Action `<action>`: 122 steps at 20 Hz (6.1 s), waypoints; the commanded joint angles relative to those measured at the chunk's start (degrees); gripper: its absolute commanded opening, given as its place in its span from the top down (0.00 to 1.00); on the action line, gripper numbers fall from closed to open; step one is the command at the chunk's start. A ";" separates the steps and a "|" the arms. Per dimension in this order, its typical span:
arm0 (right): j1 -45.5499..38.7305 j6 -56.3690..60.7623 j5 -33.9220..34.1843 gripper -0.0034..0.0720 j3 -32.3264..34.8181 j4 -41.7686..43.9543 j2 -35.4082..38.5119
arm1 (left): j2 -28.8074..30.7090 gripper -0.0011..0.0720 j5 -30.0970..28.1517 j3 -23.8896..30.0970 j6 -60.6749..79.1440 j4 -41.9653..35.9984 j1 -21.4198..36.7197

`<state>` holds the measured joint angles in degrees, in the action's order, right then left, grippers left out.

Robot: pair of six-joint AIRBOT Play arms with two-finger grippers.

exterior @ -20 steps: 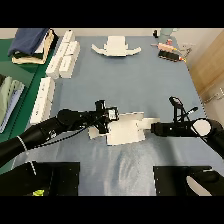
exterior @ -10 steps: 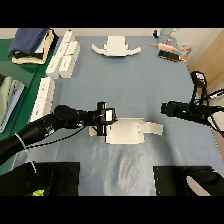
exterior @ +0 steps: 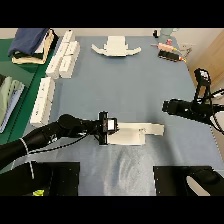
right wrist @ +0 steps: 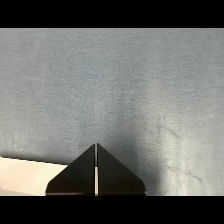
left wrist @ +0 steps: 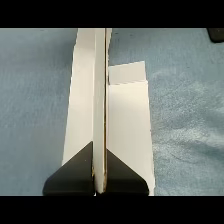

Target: Fold the box.

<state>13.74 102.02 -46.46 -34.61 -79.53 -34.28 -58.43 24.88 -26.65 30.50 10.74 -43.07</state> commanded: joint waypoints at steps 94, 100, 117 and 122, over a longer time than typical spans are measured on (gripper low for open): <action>0.20 -3.08 -1.27 0.93 2.08 2.80 0.09 | 3.61 0.97 11.17 -0.74 -31.58 19.06 1.36; 0.20 -3.10 -6.95 0.93 2.08 4.76 0.09 | 3.61 0.97 10.01 -0.76 -31.08 19.30 1.38; 0.20 -3.08 -7.10 0.93 2.08 4.85 0.07 | 3.58 0.97 14.86 -4.94 -31.26 21.33 1.38; 0.20 -3.08 -7.06 0.93 2.08 4.85 0.07 | 2.34 0.97 14.73 -4.94 -31.34 20.96 1.38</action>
<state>13.87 98.91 -53.54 -32.56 -74.67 -34.24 -55.57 39.99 -31.48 -0.69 31.90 -41.69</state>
